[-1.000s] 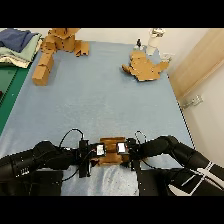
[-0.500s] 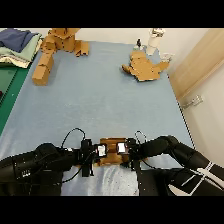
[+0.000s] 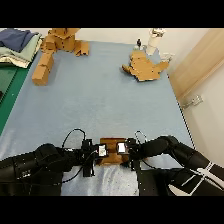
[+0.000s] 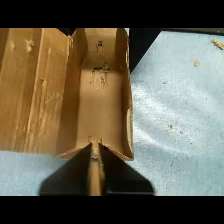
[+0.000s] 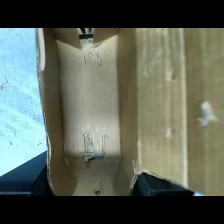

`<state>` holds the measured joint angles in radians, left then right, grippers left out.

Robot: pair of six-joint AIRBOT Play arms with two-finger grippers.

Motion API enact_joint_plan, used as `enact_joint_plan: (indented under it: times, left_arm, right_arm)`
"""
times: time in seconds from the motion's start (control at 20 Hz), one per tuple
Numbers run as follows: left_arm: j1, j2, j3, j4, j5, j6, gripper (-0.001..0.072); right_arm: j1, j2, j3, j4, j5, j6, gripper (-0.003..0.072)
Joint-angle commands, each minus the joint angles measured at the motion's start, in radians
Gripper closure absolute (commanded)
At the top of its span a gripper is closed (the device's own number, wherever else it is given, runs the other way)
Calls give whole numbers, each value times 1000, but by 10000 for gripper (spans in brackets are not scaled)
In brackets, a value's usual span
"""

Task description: Fold the box.

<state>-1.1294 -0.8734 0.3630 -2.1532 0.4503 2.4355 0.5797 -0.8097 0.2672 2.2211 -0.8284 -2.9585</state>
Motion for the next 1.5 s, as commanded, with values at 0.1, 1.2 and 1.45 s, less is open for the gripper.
enact_joint_plan:
  times: [0.1, 1.2, 1.45]
  left_arm:
    - [0, 0, 0, 0, -42, 3, 185]
    - [122, 333, 0, 276, 404, -440, 695]
    - [190, 615, -2, 461, 609, -1204, 695]
  right_arm:
    - [0, 0, 0, 0, 0, -1, 149]
    - [0, 0, 0, 0, 0, -1, 149]
    - [0, 0, 0, 0, 0, -1, 149]
